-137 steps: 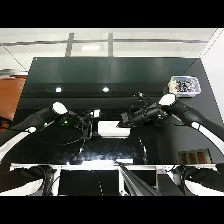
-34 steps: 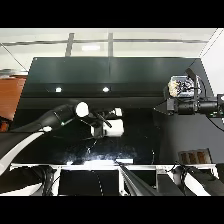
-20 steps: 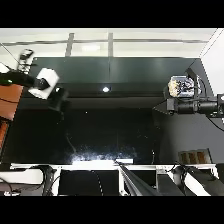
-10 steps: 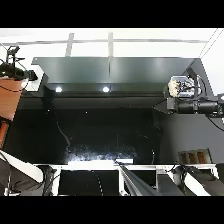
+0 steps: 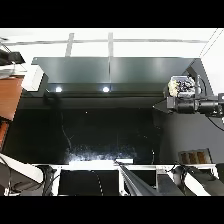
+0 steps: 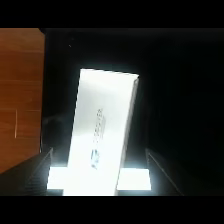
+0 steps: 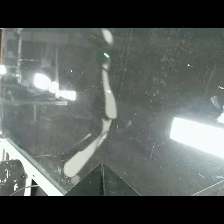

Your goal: Fold the box and place the chain.

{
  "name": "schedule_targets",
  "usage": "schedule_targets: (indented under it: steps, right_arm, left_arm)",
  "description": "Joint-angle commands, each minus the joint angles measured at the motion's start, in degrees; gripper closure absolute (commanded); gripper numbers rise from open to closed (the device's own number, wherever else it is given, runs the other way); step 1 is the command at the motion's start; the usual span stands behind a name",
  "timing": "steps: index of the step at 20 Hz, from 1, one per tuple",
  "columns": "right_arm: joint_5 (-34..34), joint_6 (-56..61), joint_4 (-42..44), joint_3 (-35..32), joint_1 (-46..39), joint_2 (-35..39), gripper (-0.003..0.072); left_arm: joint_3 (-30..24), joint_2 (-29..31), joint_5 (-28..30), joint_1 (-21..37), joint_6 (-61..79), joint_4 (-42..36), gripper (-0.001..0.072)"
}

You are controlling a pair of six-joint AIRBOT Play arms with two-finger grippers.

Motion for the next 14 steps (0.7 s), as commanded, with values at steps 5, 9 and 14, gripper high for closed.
schedule_targets:
  steps: [5, 9, 14]
  right_arm:
    - [-2.3, 12.3, -22.3, 10.8, 0.0, 3.2, 0.0666]
    - [-3.8, 16.3, -34.4, 10.8, 0.0, 14.4, 0.0666]
    - [-8.3, 16.3, -38.7, 3.8, 0.0, 20.6, 0.0665]
  left_arm:
    - [-9.3, 17.5, -22.3, -3.6, -9.7, -14.5, 0.0682]
    - [-32.6, 37.4, -3.2, -13.7, -9.7, -13.3, 0.0681]
    - [-73.2, 65.1, 20.5, -29.2, -13.2, -7.7, 0.0682]
